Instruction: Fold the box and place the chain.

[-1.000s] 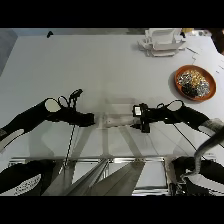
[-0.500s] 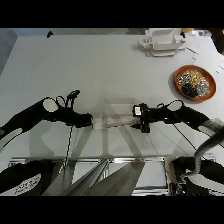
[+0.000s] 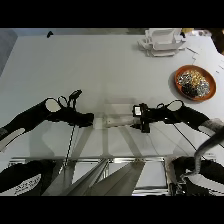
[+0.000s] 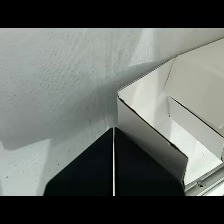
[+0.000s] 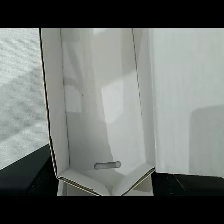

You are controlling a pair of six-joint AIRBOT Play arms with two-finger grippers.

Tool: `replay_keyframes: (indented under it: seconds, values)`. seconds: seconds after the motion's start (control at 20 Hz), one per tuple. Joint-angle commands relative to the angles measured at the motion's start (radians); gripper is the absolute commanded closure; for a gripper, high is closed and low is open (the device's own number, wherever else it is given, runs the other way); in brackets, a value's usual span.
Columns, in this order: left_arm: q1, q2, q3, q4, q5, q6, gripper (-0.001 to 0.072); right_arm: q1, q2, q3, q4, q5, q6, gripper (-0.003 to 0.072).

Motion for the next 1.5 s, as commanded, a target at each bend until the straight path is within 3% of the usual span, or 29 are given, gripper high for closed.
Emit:
replay_keyframes:
  seconds: [0.0, 0.3, 0.55, 0.8, 0.85, 0.95, 1.45]
  values:
    - [-0.001, -0.01, 0.0, 0.001, -0.006, -0.002, 0.0707, 0.0, 0.0, 0.0, 0.0, 0.0, 0.0, 0.0234]
    - [-0.005, -0.015, 0.0, -0.021, 0.002, 0.002, 0.0707, 0.0, 0.0, 0.0, 0.0, 0.0, 0.0, 0.0234]
    - [-0.067, -0.009, 0.0, -0.088, 0.055, 0.071, 0.0702, 0.0, 0.0, 0.0, 0.0, 0.0, 0.0, 0.0234]
    - [-0.076, 0.081, 0.0, -0.09, 0.107, 0.072, 0.0698, 0.0, 0.0, 0.0, 0.0, 0.0, 0.0, 0.0234]
    - [-0.076, 0.093, 0.0, -0.098, 0.11, 0.07, 0.0681, 0.0, 0.0, 0.0, 0.0, 0.0, 0.0, 0.0234]
    - [-0.082, 0.099, 0.0, -0.133, 0.11, 0.07, 0.0565, 0.0, 0.0, 0.0, 0.0, 0.0, 0.0, 0.0234]
    - [-0.106, 0.099, 0.0, -0.171, 0.11, 0.071, 0.0558, 0.0, 0.0, 0.0, 0.0, 0.0, 0.0, 0.0234]
